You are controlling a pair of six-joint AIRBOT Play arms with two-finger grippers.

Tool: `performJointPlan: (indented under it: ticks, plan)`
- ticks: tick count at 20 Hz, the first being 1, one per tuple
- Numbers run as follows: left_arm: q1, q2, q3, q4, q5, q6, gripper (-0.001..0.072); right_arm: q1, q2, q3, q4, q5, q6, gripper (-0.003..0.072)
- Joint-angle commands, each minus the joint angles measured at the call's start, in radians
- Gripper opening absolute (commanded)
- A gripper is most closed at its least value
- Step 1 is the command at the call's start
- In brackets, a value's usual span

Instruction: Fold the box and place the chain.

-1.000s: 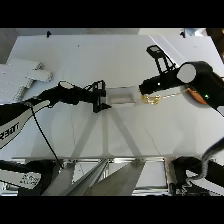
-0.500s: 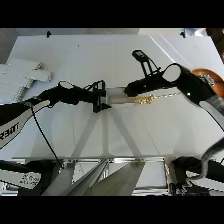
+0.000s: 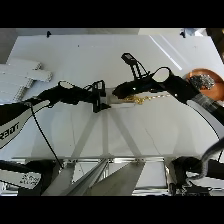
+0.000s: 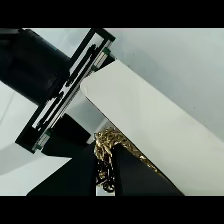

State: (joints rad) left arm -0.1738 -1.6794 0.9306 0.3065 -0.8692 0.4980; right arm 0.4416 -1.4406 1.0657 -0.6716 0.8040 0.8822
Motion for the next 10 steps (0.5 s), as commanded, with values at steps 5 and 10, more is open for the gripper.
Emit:
performJointPlan:
  ticks: [5, 10]
  plan:
    - [-0.001, 0.000, 0.000, 0.000, 0.002, 0.002, 0.0394, 0.004, -0.007, 0.000, -0.016, 0.021, -0.027, 0.0132]
    - [-0.001, 0.000, 0.000, 0.000, 0.002, 0.002, 0.0394, -0.006, 0.008, 0.000, -0.047, 0.057, -0.027, 0.0267]
